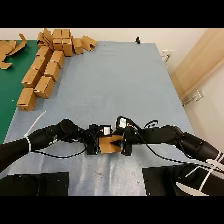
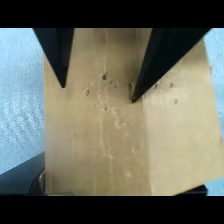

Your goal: Fold the box.

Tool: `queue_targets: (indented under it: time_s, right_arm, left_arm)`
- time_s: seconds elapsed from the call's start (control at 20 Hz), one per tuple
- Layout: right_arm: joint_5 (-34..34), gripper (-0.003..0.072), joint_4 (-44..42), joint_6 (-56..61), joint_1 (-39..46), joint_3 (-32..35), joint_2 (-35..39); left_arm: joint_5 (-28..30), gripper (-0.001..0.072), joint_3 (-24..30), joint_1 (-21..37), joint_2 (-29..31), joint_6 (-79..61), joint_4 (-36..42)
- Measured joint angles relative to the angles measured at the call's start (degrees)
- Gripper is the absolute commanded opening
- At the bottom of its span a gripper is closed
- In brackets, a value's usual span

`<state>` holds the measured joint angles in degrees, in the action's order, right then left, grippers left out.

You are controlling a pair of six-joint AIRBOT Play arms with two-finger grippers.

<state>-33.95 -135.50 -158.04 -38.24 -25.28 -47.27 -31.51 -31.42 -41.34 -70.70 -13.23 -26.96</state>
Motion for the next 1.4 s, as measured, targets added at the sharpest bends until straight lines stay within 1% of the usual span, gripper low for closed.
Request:
queue_targets:
  time_s: [0.2, 0.45, 0.5, 0.55, 0.75, 1.4]
  right_arm:
    - [0.5, 0.0383, 1.2, -4.4, -0.3, -2.1, 0.2]
    - [-3.6, 0.0384, 1.6, -7.2, -0.4, -3.5, 0.3]
    - [-4.6, 0.0438, 1.6, -7.5, -0.5, -3.5, 0.4]
    - [-5.6, 0.0547, 1.5, -7.9, -0.5, -3.6, 0.5]
    - [-7.7, 0.0548, 1.7, -9.6, -1.2, -3.7, 1.2]
    - [-7.1, 0.0548, 3.3, -13.5, -1.5, -3.7, -1.9]
  left_arm:
    - [0.0, 0.061, 0.0, 0.0, 0.0, 0.0, 0.0]
    - [0.0, 0.0609, 0.0, 0.0, 0.0, 0.0, 0.0]
    - [0.0, 0.061, 0.0, 0.0, 0.0, 0.0, 0.0]
    - [0.0, 0.0609, 0.0, 0.0, 0.0, 0.0, 0.0]
    - [0.0, 0.061, 0.0, 0.0, 0.0, 0.0, 0.0]
    - [0.0, 0.0609, 0.0, 0.0, 0.0, 0.0, 0.0]
